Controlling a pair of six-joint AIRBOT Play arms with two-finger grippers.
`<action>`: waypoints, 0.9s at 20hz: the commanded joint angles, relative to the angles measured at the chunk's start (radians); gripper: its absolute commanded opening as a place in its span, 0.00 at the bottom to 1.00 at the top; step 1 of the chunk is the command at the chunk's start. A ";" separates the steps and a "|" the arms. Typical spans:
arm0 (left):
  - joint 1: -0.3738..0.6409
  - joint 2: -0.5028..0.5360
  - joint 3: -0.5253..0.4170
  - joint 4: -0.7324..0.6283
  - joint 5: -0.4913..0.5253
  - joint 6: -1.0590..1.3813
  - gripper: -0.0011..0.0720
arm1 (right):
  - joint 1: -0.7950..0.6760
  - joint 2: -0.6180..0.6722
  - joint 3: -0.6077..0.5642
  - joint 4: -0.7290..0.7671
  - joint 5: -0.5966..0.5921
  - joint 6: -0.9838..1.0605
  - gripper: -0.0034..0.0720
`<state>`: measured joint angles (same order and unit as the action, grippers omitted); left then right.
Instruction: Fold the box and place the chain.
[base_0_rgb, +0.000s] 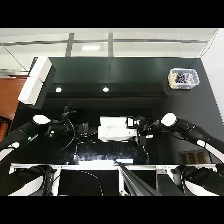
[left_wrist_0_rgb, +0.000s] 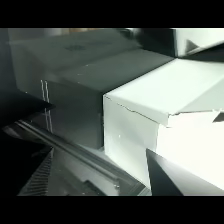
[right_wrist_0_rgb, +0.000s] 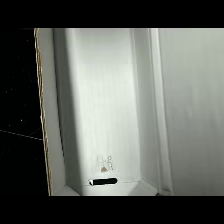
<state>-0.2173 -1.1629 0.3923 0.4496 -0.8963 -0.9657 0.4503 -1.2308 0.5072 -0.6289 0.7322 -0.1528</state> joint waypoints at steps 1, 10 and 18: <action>-0.008 0.001 0.048 -0.013 -0.043 0.045 0.98 | 0.000 0.000 0.000 0.000 0.000 0.002 0.63; -0.187 0.002 0.207 0.205 -0.041 -0.198 0.98 | 0.000 0.000 0.000 0.000 0.000 0.002 0.63; -0.391 0.002 0.288 0.545 0.073 -0.787 0.95 | 0.000 0.000 0.000 0.001 -0.005 0.006 0.63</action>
<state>-0.5442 -1.1618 0.6498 0.8539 -0.8772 -1.5414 0.4503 -1.2308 0.5072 -0.6285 0.7307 -0.1493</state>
